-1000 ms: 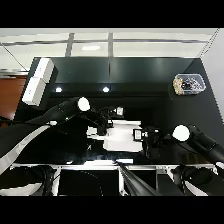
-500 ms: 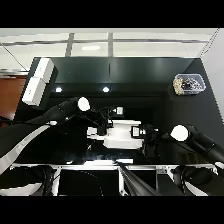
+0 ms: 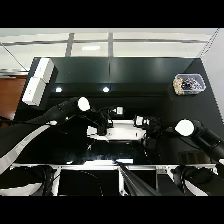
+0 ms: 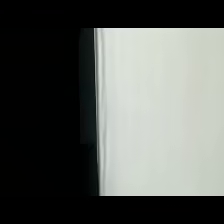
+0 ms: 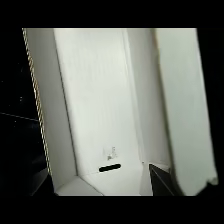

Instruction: Fold the box and place the chain.

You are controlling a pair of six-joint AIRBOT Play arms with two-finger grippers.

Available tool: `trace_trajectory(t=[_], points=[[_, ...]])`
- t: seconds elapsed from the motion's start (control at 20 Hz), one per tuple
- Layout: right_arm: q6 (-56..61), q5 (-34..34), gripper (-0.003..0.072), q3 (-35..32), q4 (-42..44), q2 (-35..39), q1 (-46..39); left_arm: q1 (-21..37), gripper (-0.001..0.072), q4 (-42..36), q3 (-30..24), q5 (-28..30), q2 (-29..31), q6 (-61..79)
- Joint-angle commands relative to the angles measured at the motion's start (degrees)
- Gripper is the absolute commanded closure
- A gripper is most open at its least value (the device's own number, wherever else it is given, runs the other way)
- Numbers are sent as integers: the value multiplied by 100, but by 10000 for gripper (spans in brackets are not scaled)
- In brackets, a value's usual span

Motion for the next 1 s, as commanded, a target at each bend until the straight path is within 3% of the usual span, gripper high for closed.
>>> trace_trajectory(t=[0.0,0.6,0.95], points=[[22,-50,24,164,-372,4,-85,-2,678,2,-2,-81,2,2],[-354,-179,24,221,-155,4,-90,-2,678,2,-2,-81,2,2],[-813,-70,24,219,588,-385,-92,-2,678,0,-2,-107,2,0]])
